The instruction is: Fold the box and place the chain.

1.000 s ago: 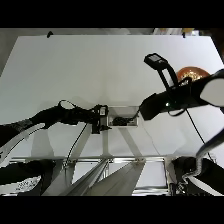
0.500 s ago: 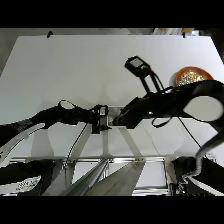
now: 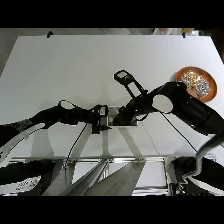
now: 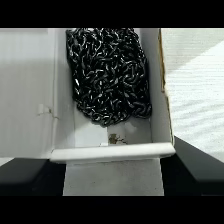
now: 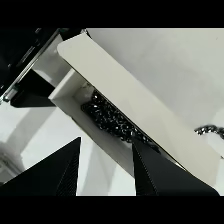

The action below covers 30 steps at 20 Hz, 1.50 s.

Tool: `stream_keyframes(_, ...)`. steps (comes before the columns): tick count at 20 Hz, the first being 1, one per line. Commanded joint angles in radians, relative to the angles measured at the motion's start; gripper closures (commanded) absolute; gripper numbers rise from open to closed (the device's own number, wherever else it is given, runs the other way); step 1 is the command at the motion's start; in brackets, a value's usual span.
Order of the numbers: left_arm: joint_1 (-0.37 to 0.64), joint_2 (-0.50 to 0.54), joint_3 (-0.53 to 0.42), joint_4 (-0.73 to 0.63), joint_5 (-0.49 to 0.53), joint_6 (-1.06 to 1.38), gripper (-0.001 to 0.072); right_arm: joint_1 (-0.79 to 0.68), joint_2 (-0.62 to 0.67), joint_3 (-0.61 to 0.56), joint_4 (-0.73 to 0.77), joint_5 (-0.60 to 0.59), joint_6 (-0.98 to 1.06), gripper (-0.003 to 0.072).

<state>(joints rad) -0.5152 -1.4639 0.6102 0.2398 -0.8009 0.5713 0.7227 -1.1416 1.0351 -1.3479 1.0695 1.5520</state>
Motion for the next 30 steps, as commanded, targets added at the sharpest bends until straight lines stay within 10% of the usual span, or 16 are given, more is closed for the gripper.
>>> stream_keyframes(1, 0.0, 0.001, 0.001, 0.0, 0.0, 0.0, 0.0459, -0.082, 0.025, 0.058, -0.018, 0.1, -0.043, 0.0332)
stream_keyframes(8, 0.0, 0.001, 0.001, 0.0, 0.0, 0.0, 0.0459, -0.474, -0.004, 0.019, -0.066, 0.102, -0.076, 0.04)
stream_keyframes(19, 0.0, 0.001, 0.001, 0.0, 0.0, 0.0, 0.0459, -0.357, -0.338, -0.098, -0.051, -0.103, -0.119, 0.04)
stream_keyframes(25, 0.0, 0.001, 0.001, 0.0, 0.0, 0.0, 0.0459, -0.352, -0.345, -0.098, -0.051, -0.089, -0.11, 0.0657)
stream_keyframes(30, 0.0, 0.001, 0.001, 0.0, 0.0, 0.0, 0.0459, -0.352, -0.188, -0.098, -0.066, -0.009, -0.114, 0.067)
